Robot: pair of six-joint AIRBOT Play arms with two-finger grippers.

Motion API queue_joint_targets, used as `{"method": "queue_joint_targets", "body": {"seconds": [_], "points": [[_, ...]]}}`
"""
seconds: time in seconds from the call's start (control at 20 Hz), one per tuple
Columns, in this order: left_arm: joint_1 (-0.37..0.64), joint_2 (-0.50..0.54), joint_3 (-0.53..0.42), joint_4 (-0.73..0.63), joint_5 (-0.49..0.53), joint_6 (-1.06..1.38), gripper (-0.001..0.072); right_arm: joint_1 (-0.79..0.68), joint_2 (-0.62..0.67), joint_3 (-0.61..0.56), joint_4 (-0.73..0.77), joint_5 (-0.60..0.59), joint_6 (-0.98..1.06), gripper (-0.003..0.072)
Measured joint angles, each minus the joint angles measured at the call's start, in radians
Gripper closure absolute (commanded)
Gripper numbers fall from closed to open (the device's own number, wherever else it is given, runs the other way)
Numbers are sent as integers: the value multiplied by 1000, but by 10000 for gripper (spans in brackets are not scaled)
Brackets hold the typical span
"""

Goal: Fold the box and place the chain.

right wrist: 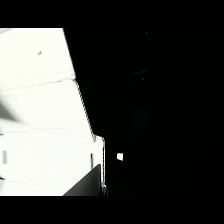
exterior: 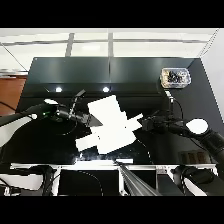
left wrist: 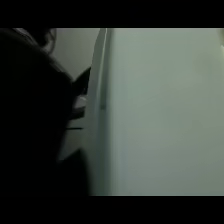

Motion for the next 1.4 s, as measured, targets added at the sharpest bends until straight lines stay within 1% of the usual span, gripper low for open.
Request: {"method": "queue_joint_targets", "body": {"seconds": [0.05,0.1,0.15,0.3,0.4,0.45,0.5,0.6,0.7,0.8,0.95,1.15,1.25,1.4], "points": [[-1,-17,19,17,-23,9,678,0,0,0,0,0,0,561],[-1,-29,38,37,-49,14,679,-4,0,0,0,-1,0,123],[-1,-37,58,55,-77,21,680,-13,0,3,0,2,1,15],[-2,-44,123,129,-128,30,684,-76,1,39,-32,43,0,15],[-7,-21,154,170,-123,32,685,-138,1,94,-99,119,-10,15],[-15,2,163,190,-103,36,684,-164,2,127,-147,167,-28,15],[-26,32,167,208,-74,48,684,-182,2,155,-198,210,-50,15],[-61,112,143,227,18,98,684,-205,2,193,-299,301,-108,15],[-103,199,86,183,135,195,681,-217,2,215,-373,356,-149,15],[-159,266,26,146,230,351,680,-216,1,226,-412,385,-191,15],[-246,307,-22,234,351,557,679,-175,0,233,-444,394,-299,15],[-307,309,-44,313,492,643,679,-84,-2,225,-466,363,-465,15],[-319,304,-49,352,529,658,678,-40,-2,201,-468,341,-518,15],[-326,301,-51,423,555,648,679,30,-2,147,-472,323,-561,15]]}}
